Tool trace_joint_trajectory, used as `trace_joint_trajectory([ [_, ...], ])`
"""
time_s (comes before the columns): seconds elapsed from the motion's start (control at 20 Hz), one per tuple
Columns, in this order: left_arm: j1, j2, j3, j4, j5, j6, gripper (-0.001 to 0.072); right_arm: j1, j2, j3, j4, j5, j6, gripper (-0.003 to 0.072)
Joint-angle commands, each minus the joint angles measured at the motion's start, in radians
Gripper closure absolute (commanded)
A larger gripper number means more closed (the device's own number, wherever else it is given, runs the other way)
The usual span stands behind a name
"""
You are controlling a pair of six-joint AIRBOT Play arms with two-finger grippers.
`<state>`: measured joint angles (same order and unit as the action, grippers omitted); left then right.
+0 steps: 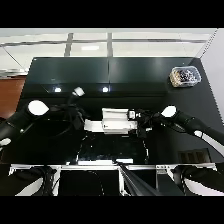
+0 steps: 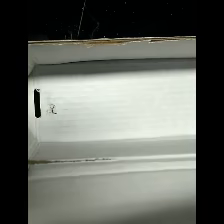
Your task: Fold the box and place the chain.
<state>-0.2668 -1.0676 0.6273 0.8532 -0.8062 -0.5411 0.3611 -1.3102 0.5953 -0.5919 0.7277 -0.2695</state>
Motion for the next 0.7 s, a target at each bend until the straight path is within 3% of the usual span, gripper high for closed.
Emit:
trace_joint_trajectory([
  [0.0,0.193,0.013,-0.066,0.051,-0.032,-0.550,0.0681,0.000,0.000,0.000,0.000,0.001,0.000,0.0558],
  [0.1,0.288,-0.052,-0.091,-0.068,-0.116,-0.700,0.0681,0.000,0.000,0.000,0.000,0.001,0.000,0.0558],
  [0.2,0.324,-0.157,-0.089,-0.220,-0.235,-0.614,0.0683,0.000,0.000,0.000,0.000,0.001,0.000,0.0558],
  [0.4,0.240,-0.336,-0.084,-0.423,-0.267,-0.441,0.0684,0.000,0.000,0.000,0.000,0.001,0.000,0.0559],
  [0.65,0.113,-0.402,-0.012,-0.409,-0.275,-0.425,0.0683,0.000,0.000,0.000,0.000,0.001,0.000,0.0559],
])
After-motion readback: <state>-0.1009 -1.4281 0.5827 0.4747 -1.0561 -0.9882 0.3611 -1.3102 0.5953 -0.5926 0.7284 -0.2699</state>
